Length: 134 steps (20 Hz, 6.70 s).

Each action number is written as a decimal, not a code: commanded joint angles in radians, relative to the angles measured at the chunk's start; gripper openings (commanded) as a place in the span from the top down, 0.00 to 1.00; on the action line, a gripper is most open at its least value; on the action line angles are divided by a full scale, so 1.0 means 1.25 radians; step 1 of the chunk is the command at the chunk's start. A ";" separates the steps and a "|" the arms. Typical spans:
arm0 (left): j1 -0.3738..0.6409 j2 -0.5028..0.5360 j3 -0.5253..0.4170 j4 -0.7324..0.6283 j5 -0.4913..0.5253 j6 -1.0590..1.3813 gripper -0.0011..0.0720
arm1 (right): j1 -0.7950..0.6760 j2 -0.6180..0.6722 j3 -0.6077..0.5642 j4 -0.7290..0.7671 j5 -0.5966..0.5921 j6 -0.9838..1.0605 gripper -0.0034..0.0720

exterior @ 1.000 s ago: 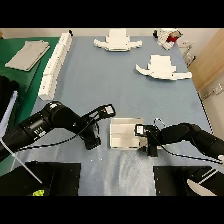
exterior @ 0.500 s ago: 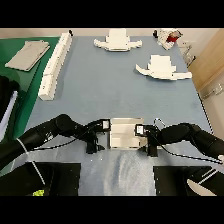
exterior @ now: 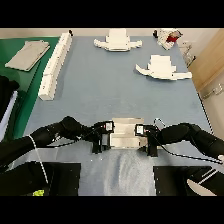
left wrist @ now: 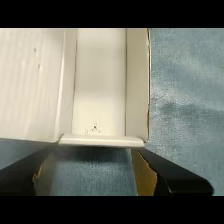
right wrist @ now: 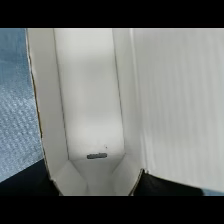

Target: Fold the box.

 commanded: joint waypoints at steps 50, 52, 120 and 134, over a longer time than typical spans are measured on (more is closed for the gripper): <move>-0.037 -0.054 0.037 0.032 0.005 -0.020 0.35 | 0.001 0.001 0.000 0.000 0.000 0.000 0.18; -0.037 -0.054 0.037 0.032 0.005 -0.020 0.35 | 0.001 0.001 0.000 0.000 0.000 0.000 0.18; -0.037 -0.054 0.037 0.032 0.005 -0.020 0.35 | 0.029 -0.167 0.341 0.049 -0.139 0.935 0.73; -0.037 -0.054 0.037 0.032 0.005 -0.020 0.35 | 0.030 0.105 0.214 -0.213 -0.425 0.546 0.32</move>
